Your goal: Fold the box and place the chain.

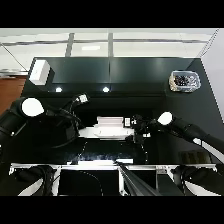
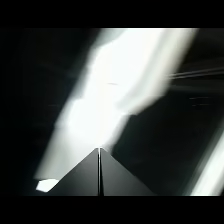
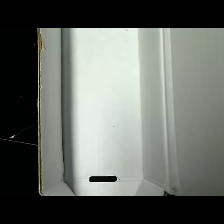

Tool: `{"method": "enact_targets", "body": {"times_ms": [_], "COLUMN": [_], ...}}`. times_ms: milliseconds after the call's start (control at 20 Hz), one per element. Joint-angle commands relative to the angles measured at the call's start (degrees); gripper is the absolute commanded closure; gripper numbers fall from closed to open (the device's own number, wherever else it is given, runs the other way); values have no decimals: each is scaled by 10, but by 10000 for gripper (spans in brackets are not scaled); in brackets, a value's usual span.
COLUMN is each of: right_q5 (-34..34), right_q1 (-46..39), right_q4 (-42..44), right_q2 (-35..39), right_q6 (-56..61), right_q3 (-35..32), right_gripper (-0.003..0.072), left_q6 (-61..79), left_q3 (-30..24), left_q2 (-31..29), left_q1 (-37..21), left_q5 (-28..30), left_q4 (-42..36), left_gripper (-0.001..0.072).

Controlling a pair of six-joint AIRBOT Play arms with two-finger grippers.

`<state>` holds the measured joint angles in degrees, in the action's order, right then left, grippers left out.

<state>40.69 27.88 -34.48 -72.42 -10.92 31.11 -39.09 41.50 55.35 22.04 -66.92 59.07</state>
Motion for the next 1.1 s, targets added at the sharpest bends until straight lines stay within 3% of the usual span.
{"method": "enact_targets", "body": {"times_ms": [0,150,350,650,800,950,1050], "right_q5": [0,0,0,0,0,0,0], "right_q1": [0,0,0,0,0,0,0], "right_q4": [-1,-1,-1,-1,-1,-1,-1], "right_q2": [0,0,0,0,0,0,0], "right_q6": [-1,-1,-1,-1,-1,-1,-1], "right_q3": [0,0,0,0,0,0,0], "right_gripper": [515,515,515,515,515,515,515], "left_q6": [-27,48,141,197,197,198,198], "left_q3": [-44,-86,-89,-86,-86,-77,-64], "left_q2": [-10,10,71,162,172,166,146], "left_q1": [21,49,65,71,71,64,43], "left_q5": [54,228,369,369,336,349,347], "left_q4": [-163,-310,-412,-431,-430,-407,-364], "left_gripper": [680,679,679,679,679,674,629]}}
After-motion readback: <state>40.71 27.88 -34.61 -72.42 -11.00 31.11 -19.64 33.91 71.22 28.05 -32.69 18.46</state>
